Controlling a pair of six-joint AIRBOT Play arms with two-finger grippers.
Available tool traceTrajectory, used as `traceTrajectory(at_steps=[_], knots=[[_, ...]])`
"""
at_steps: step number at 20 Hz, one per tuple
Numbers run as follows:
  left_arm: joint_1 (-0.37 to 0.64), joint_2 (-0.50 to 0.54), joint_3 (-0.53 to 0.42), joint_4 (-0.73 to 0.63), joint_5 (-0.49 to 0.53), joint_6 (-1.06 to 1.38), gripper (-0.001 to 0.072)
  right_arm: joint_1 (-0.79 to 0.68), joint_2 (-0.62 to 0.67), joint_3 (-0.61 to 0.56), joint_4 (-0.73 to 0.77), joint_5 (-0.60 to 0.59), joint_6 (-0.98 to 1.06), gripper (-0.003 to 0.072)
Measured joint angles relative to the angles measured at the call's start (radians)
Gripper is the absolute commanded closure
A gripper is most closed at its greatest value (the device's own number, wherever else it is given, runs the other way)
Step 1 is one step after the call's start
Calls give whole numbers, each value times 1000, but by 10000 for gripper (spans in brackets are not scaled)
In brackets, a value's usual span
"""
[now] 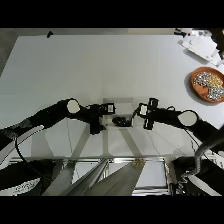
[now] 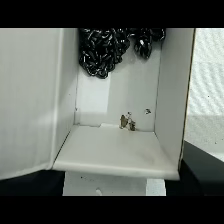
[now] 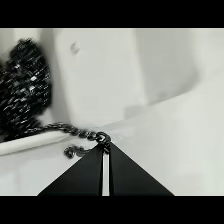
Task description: Fold the box and place the chain.
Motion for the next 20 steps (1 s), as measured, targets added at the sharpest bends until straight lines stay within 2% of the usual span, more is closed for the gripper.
traceTrajectory(at_steps=[6,10,15,20], knots=[[0,0,0,0,0,0,298,0,240,0,-5,53,26,677],[0,0,0,0,0,0,298,0,315,0,76,135,34,677],[0,0,0,0,0,0,298,0,281,0,193,210,151,676],[0,0,0,0,0,0,298,50,109,0,360,223,220,676]])
